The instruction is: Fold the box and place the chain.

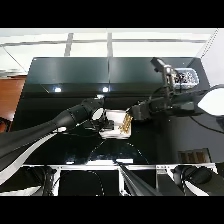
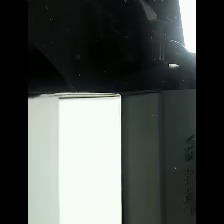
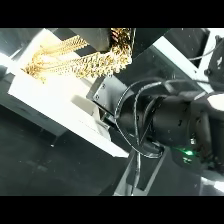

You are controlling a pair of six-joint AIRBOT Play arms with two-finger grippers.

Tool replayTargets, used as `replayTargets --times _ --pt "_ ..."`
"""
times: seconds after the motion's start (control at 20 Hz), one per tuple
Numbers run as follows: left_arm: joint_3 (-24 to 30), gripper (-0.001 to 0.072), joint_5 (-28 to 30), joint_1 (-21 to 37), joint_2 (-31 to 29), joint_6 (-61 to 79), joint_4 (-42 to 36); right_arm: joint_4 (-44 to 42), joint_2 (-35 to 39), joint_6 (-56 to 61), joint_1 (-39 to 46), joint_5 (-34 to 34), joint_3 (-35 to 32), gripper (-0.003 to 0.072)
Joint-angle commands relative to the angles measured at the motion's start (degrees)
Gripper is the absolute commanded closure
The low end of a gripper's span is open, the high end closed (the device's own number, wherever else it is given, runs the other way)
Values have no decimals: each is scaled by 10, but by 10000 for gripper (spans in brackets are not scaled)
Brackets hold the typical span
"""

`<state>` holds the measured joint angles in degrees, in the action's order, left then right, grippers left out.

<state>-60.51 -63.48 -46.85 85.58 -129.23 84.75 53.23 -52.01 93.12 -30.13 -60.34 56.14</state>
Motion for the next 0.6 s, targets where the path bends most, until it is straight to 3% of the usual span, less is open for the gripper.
replayTargets --times 0.0,0.3,0.35,0.4,0.55 --pt "0 685 0 0 0 0 0 3 -16 16 -36 68 -31 672" --pt "0 685 0 0 0 0 0 42 -84 16 -44 77 -64 662" --pt "0 685 0 0 0 0 0 42 -88 15 -44 75 -64 484" --pt "0 685 0 0 0 0 0 43 -88 9 -44 68 -63 381" --pt "0 685 0 0 0 0 0 75 -69 7 -5 28 -59 381"
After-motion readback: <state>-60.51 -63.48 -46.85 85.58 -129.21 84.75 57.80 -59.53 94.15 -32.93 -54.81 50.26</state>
